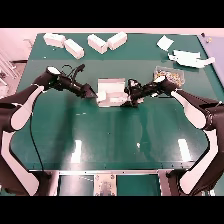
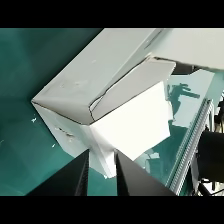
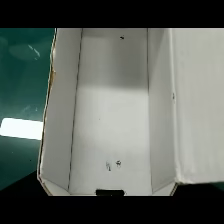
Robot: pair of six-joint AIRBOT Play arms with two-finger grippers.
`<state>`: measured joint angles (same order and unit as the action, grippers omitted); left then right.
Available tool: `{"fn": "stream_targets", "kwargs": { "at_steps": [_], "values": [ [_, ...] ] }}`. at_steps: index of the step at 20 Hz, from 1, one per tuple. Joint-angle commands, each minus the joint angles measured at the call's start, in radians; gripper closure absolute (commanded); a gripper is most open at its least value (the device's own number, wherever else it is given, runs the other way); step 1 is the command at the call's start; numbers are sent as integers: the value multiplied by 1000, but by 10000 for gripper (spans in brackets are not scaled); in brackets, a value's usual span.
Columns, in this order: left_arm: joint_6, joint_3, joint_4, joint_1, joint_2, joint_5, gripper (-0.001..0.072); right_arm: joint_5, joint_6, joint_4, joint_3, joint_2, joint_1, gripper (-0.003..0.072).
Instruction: Fold the box and place the chain.
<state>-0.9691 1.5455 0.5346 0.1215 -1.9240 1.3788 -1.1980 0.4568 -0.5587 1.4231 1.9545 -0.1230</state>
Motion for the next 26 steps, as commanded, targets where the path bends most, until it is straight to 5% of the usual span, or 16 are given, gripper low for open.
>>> {"fn": "stream_targets", "kwargs": {
  "at_steps": [1, 26],
  "values": [
    [-12, 8, 8, 9, 2, 1, 475, 0, 0, 0, 0, 0, 0, 93],
    [-298, 75, 187, 98, 49, -104, 475, 0, 0, 0, 0, 0, 0, 94]
  ]
}}
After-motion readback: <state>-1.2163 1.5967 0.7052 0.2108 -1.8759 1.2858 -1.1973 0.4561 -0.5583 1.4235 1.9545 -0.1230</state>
